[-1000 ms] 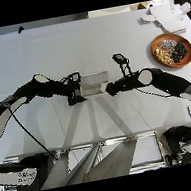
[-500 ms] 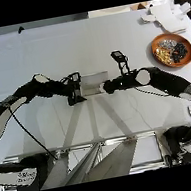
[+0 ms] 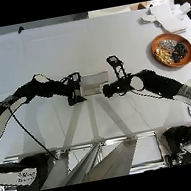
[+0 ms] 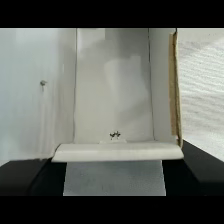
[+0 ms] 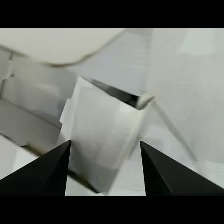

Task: Fold the box and place the chain.

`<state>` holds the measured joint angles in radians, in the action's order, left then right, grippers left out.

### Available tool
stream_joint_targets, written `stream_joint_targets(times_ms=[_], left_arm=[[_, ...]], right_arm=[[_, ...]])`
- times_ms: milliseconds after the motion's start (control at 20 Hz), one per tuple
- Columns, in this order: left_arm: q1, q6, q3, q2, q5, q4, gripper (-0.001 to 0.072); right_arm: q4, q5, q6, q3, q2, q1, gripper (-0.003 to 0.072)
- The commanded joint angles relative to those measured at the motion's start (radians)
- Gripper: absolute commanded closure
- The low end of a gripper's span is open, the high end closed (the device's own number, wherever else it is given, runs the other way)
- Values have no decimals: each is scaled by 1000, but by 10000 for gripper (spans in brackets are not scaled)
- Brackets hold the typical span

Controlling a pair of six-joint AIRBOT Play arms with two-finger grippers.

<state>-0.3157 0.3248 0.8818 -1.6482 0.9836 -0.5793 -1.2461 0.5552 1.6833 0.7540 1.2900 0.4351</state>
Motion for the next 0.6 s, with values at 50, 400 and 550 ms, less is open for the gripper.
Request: stream_joint_targets(times_ms=[50, 400, 550], left_arm=[[0, 0, 0, 0, 0, 0, 435], [0, 0, 0, 0, 0, 0, 435], [0, 0, 0, 0, 0, 0, 435]], right_arm=[[-153, -24, 171, 1, 2, 6, 249], [-192, 27, 207, 52, 3, 6, 250], [-221, 107, 201, 116, 28, 6, 249]])
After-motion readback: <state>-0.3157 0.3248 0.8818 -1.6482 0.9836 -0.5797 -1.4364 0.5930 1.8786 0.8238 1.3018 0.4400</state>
